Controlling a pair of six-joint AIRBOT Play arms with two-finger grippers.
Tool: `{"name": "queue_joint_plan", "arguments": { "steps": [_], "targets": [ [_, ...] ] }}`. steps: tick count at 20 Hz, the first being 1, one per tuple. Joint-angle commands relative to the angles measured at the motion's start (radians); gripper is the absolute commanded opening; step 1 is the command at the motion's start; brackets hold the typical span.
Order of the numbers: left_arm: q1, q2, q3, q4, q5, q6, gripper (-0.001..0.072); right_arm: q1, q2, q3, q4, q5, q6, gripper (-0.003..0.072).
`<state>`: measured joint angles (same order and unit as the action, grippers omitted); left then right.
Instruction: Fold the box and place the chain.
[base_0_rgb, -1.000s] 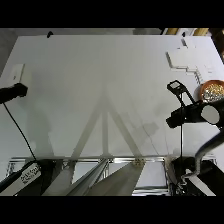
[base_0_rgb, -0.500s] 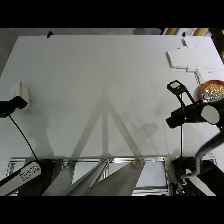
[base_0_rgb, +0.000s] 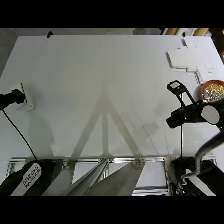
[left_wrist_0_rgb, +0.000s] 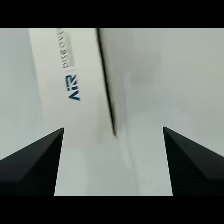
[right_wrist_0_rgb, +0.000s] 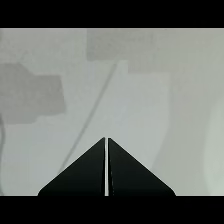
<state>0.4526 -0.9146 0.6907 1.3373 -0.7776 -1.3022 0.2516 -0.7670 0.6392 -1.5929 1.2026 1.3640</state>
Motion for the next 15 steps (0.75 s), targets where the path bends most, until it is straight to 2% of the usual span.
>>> {"name": "queue_joint_plan", "arguments": {
  "steps": [1,15],
  "targets": [
    [-0.052,0.107,0.000,0.012,-0.026,-0.005,0.0695,0.000,0.000,0.001,0.000,0.000,0.000,0.0016],
    [-0.055,0.086,-0.001,0.006,-0.027,-0.008,0.0695,0.000,0.000,0.001,0.000,0.000,0.000,0.0016]
  ]
}}
